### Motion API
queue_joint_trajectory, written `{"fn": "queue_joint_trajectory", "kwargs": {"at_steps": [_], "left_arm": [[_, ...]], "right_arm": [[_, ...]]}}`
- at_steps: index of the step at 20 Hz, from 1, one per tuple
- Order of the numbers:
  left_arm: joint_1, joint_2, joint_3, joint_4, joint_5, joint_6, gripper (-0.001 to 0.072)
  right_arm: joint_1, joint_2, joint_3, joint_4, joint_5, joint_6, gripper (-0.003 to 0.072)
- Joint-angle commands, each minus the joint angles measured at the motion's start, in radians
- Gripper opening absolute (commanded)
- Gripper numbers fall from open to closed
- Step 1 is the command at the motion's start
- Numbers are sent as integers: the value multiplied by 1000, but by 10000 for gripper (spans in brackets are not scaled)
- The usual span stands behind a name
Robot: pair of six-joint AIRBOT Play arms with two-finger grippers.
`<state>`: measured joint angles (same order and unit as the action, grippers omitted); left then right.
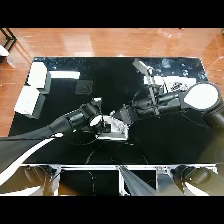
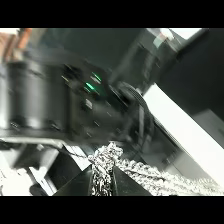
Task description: Fold the box and place the chain.
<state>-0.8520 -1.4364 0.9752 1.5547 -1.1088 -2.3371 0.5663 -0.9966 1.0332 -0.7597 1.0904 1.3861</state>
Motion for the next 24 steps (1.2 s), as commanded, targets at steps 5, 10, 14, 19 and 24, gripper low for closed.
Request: {"fn": "queue_joint_trajectory", "kwargs": {"at_steps": [5, 10, 14, 19, 24], "left_arm": [[-1, 0, -1, 0, -4, 0, 20], [-1, 0, -1, 0, -4, 0, 20], [-1, 0, -1, 0, -4, 0, 20], [-1, 0, -1, 0, -4, 0, 20], [-1, 0, -1, 0, -4, 0, 20]], "right_arm": [[-24, 3, 60, 19, 36, -18, 23], [-24, 3, 59, -24, 67, 4, 23], [-21, 2, 55, -76, 92, 24, 23], [29, 0, 50, -140, 80, 43, 24], [30, 0, 5, -143, 74, 50, 25]]}}
